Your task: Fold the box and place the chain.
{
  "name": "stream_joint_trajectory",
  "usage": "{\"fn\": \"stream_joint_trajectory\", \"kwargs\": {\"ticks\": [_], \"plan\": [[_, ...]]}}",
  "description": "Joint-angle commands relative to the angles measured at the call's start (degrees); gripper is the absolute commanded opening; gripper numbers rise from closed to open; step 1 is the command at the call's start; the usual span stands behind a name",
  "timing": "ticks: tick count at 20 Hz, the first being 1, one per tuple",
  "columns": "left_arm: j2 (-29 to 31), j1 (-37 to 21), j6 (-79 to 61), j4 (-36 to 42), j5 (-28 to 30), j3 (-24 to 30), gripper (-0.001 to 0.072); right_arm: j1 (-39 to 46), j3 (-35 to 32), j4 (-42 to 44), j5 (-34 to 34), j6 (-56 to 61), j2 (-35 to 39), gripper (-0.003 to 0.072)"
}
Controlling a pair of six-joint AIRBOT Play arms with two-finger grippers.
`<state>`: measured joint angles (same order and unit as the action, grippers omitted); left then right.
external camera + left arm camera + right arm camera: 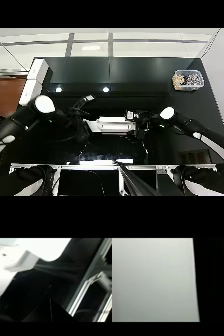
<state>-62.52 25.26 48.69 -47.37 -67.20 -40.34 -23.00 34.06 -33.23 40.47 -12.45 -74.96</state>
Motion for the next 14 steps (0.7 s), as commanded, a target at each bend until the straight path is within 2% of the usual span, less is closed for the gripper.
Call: {"fn": "stream_joint_trajectory", "kwargs": {"ticks": [1,5,7,9,14], "plan": [[0.24,3.43,-3.28,13.9,13.0,6.25,0.0031,-0.04,-0.02,0.02,0.0,0.02,0.02,0.0185],[0.02,3.32,-9.66,26.88,30.32,6.05,0.0033,-0.04,-0.02,0.02,0.0,0.02,0.02,0.0185],[-1.05,3.32,-11.47,27.93,35.6,4.94,0.0032,-0.04,-0.02,0.02,0.0,0.02,0.02,0.0185],[-3.82,3.21,-11.76,26.69,37.22,2.45,0.0031,-0.04,-0.02,0.02,0.0,0.02,0.02,0.0185],[-16.24,3.19,-6.54,9.57,33.42,-6.64,0.003,-0.04,-0.02,0.02,0.0,0.02,0.02,0.0185]]}}
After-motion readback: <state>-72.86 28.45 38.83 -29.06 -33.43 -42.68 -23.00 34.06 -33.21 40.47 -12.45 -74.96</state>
